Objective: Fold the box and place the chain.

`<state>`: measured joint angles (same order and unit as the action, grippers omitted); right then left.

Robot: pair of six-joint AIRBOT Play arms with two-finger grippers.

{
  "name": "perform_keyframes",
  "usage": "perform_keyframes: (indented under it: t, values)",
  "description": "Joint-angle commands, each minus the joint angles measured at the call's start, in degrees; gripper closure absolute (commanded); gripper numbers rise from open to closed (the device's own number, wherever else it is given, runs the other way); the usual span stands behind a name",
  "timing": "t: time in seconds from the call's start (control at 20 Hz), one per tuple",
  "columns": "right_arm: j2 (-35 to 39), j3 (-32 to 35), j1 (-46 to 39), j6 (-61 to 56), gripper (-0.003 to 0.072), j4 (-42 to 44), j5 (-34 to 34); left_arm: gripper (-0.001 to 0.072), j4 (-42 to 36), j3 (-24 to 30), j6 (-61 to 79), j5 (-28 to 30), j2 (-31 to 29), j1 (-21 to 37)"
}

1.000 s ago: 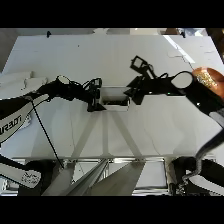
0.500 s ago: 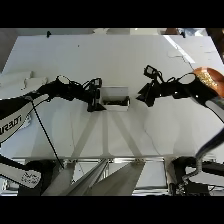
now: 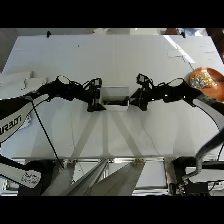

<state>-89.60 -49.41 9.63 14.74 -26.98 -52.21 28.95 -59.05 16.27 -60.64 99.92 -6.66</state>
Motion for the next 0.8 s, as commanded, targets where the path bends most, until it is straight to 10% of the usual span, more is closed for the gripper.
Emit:
perform_keyframes:
  t: [0.0,0.25,0.75]
  values:
    - [-1.07,0.02,1.18,0.85,0.0427,0.55,2.40,0.0346,0.00,-0.04,0.02,0.02,0.00,0.02]
    - [-1.07,0.02,1.38,0.79,0.0669,0.26,4.04,0.0346,0.00,-0.04,0.02,0.02,0.00,0.02]
    - [7.37,0.02,1.38,-3.50,0.0670,-0.81,6.38,0.0346,0.00,-0.04,0.02,0.02,0.00,0.02]
